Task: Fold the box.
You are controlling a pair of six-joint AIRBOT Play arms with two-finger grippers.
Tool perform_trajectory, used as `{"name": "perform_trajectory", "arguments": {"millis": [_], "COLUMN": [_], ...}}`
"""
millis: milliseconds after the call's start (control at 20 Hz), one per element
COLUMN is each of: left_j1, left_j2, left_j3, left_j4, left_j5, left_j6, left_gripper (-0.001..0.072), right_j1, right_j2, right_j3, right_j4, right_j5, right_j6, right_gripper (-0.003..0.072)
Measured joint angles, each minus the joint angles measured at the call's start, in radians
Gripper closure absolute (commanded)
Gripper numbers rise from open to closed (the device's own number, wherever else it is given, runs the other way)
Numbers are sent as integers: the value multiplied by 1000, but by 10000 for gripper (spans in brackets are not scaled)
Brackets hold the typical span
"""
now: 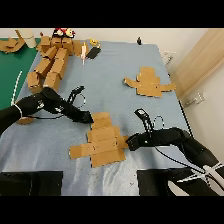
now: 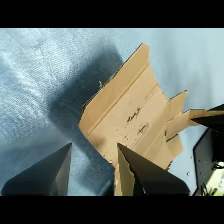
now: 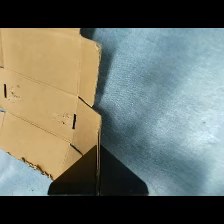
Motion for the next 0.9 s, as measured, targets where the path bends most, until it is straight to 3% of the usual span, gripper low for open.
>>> {"name": "perform_trajectory", "arguments": {"millis": [400, 500, 850, 900], "left_j1": [11, 11, 11, 11], "left_j2": [-86, -93, -107, -113], "left_j3": [0, 0, 0, 0], "left_j4": [-162, -179, -229, -244], "left_j5": [-153, -184, -237, -240], "left_j6": [137, 158, 225, 235], "left_gripper": [298, 379, 418, 477], "right_j1": [1, 1, 2, 2], "right_j2": [2, 2, 2, 2], "right_j3": [-5, -5, -5, -5], "right_j4": [1, 0, 0, 0], "right_j5": [11, 14, 21, 21], "right_j6": [-1, -1, -2, -2], "right_gripper": [690, 690, 690, 690]}}
